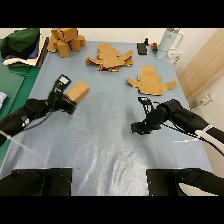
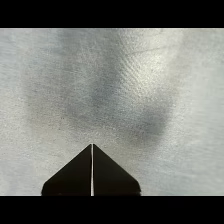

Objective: Fold the box.

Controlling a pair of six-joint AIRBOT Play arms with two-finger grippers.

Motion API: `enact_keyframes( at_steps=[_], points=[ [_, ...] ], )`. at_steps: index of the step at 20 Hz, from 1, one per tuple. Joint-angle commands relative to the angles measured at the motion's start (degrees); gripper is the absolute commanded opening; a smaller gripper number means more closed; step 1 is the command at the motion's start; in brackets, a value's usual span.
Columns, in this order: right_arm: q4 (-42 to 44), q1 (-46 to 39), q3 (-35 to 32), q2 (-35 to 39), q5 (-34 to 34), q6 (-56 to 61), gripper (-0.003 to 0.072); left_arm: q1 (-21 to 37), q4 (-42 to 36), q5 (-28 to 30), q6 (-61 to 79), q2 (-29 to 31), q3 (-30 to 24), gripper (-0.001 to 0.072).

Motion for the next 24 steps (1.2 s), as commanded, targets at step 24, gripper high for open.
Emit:
enact_keyframes(
  at_steps=[24],
  points=[
    [0.07,-0.02,0.04,-0.04,-0.02,0.02,0.0006,17.66,5.92,3.06,-16.74,-51.95,53.4,0.0506]
  ],
)
